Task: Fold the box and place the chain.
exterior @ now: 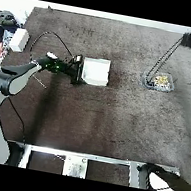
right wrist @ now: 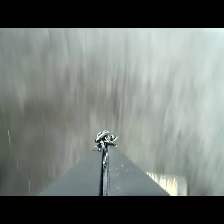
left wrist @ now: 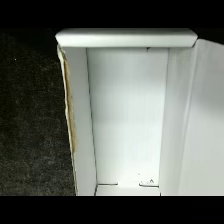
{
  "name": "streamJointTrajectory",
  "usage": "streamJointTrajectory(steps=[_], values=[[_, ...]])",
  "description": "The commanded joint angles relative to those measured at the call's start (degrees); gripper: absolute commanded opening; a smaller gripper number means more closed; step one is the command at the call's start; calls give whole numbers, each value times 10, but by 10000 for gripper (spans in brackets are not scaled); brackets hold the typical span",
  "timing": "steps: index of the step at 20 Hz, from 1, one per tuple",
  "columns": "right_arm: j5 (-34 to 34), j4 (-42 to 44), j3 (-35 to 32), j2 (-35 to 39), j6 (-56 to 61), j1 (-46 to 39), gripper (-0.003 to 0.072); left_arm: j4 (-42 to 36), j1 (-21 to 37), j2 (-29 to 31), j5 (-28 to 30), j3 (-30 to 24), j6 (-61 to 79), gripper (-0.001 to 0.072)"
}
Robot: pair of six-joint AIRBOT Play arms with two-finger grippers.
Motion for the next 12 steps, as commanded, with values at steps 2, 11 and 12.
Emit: streamJointTrajectory(steps=[2, 11, 12], values=[[-172, -27, 0, 61, -2, 55, 12, 0, 0, 0, 0, 0, 0, 163], [-173, -23, 0, 50, -1, 205, 12, 0, 0, 0, 0, 0, 0, 163], [-172, -19, 0, 40, 0, 223, 12, 0, 0, 0, 0, 0, 0, 163]])
